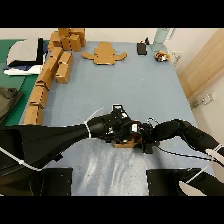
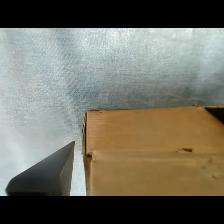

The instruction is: Fold the box.

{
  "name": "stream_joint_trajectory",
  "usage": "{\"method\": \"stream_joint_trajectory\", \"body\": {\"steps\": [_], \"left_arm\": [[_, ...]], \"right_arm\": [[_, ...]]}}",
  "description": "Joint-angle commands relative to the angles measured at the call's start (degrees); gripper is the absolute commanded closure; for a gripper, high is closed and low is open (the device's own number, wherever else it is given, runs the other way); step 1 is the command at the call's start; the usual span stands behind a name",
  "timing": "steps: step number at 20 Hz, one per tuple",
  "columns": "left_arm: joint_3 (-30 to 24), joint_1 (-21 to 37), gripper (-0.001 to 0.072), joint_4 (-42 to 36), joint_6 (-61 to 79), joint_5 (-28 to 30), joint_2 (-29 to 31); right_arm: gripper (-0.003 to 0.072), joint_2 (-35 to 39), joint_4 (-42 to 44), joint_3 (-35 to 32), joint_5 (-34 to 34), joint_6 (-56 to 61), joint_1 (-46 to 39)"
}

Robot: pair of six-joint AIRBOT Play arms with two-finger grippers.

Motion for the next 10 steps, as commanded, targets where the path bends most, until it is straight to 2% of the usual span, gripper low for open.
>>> {"method": "stream_joint_trajectory", "body": {"steps": [1,8,9,10], "left_arm": [[0.0,0.2,0.0299,0.0,0.0,-0.2,-0.5],[0.0,0.2,0.0309,-0.4,0.0,-0.7,-1.0],[0.0,0.2,0.0408,-0.4,0.0,-1.1,-1.0],[0.0,0.2,0.0588,-0.4,0.2,-1.3,-1.0]], "right_arm": [[0.0218,0.0,0.0,0.0,0.0,0.0,0.0],[0.0218,0.1,0.0,0.0,0.0,0.0,0.0],[0.0218,0.0,0.0,0.0,0.0,0.0,0.0],[0.0218,0.0,0.0,0.0,0.0,0.0,0.0]]}}
